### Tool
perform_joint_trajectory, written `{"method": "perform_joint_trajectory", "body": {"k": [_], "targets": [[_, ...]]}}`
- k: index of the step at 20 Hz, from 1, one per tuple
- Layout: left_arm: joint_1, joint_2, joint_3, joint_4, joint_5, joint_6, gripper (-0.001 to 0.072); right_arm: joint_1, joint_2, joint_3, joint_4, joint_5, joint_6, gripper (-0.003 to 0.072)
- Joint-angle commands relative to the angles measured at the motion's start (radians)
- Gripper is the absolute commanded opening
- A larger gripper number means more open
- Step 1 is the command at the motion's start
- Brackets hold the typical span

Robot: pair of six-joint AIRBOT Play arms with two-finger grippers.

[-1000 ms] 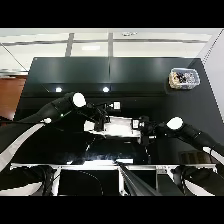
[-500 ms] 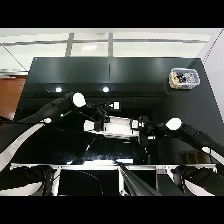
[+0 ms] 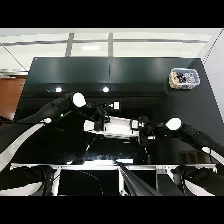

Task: Fold the box and place the chain.

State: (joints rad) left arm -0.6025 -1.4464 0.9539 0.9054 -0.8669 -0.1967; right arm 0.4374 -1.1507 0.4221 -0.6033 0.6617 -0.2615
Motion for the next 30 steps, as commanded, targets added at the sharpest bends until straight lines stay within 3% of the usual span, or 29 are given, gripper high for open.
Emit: {"method": "perform_joint_trajectory", "body": {"k": [1, 4, 5, 9, 15, 16, 17, 18, 19, 21, 24, 27, 30], "targets": [[0.0, 0.001, 0.001, 0.013, -0.011, 0.006, 0.0226, 0.001, 0.0, 0.0, 0.001, 0.0, 0.001, 0.0533], [0.0, 0.003, 0.003, 0.051, -0.061, 0.005, 0.0451, 0.001, 0.0, 0.0, 0.001, 0.0, 0.0, 0.0533], [0.0, 0.011, 0.003, 0.078, -0.083, -0.013, 0.0479, 0.001, 0.0, 0.0, 0.001, 0.0, 0.0, 0.0533], [0.013, 0.09, 0.003, 0.257, -0.099, -0.237, 0.0479, 0.001, 0.0, 0.0, 0.001, 0.006, -0.001, 0.0533], [0.154, 0.228, 0.002, 0.261, -0.291, -0.444, 0.0478, 0.001, 0.0, 0.0, 0.0, 0.011, -0.009, 0.0532], [0.184, 0.234, 0.003, 0.262, -0.352, -0.563, 0.0465, 0.001, 0.0, 0.0, 0.0, 0.011, -0.009, 0.0532], [0.215, 0.233, 0.003, 0.262, -0.426, -0.669, 0.0273, 0.001, 0.0, 0.0, 0.0, 0.012, -0.009, 0.0531], [0.242, 0.228, 0.002, 0.261, -0.509, -0.704, 0.0063, 0.001, 0.0, 0.0, 0.0, 0.012, -0.009, 0.0452], [0.266, 0.226, 0.001, 0.247, -0.585, -0.707, 0.0029, 0.001, 0.0, 0.0, 0.0, 0.011, -0.009, 0.0402], [0.283, 0.244, -0.011, 0.188, -0.631, -0.71, 0.0028, 0.001, 0.0, 0.0, 0.0, 0.012, -0.009, 0.0403], [0.245, 0.328, -0.101, -0.005, -0.536, -0.685, 0.0027, 0.001, 0.0, 0.0, 0.0, 0.011, -0.009, 0.0402], [0.166, 0.425, -0.239, -0.174, -0.343, -0.646, 0.0028, 0.001, 0.0, 0.0, 0.0, 0.011, -0.009, 0.0402], [0.086, 0.457, -0.338, -0.3, -0.089, -0.571, 0.0028, 0.001, 0.0, 0.0, 0.0, 0.011, -0.009, 0.0402]]}}
